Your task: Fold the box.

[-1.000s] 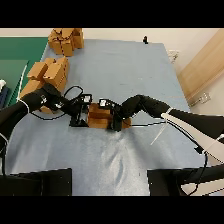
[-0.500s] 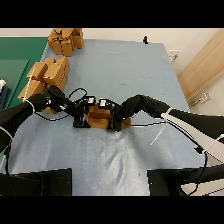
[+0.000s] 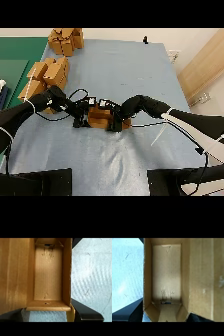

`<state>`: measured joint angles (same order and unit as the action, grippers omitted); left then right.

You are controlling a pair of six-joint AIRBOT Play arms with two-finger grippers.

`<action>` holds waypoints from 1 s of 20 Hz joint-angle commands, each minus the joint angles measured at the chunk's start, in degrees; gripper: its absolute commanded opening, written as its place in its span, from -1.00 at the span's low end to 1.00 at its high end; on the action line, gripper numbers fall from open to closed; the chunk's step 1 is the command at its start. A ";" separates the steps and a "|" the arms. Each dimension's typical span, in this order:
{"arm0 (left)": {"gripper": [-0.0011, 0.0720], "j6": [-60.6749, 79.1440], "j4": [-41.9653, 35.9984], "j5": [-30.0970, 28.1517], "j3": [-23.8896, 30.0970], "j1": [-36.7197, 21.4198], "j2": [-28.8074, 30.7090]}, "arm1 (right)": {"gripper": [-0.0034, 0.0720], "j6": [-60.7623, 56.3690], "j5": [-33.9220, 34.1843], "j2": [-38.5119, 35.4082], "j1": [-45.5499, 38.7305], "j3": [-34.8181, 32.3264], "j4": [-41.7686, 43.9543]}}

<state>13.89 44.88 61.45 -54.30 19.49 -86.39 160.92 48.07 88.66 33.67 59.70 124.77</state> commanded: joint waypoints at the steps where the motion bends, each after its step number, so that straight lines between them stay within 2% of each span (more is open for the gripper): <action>1: -0.35 -0.11 0.55 0.52 0.04 0.11 -0.02 | 1.00 -0.63 -0.39 -1.64 -0.09 0.09 -2.45; 8: -0.35 -1.81 0.57 0.55 0.04 0.11 -0.02 | 1.00 -5.79 4.13 -4.90 -1.90 0.09 -5.40; 12: -0.35 -1.90 0.57 0.50 0.04 0.11 -0.02 | 1.00 -14.08 8.20 -10.54 -4.96 0.09 -5.35; 15: -0.35 -1.90 0.55 0.39 0.04 0.11 -0.02 | 0.97 -19.12 8.04 -15.93 -8.26 0.11 0.46; 16: -0.35 -1.90 0.52 0.42 0.04 0.11 -0.02 | 0.56 -19.69 6.75 -17.33 -8.44 0.11 5.16; 17: -0.35 -1.90 0.52 0.39 0.04 0.11 -0.02 | -0.41 -19.12 5.75 -17.90 -8.13 0.11 9.29; 18: -0.35 -1.90 0.52 0.37 0.04 0.11 -0.02 | -0.89 -16.94 4.57 -17.66 -7.08 0.09 11.69; 20: -0.35 -1.92 0.52 0.57 0.04 0.11 -0.02 | -0.90 -17.42 2.93 -14.78 -3.30 0.63 11.89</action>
<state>12.01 45.41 61.89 -54.30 19.57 -86.41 144.24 53.17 73.14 27.90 59.92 131.31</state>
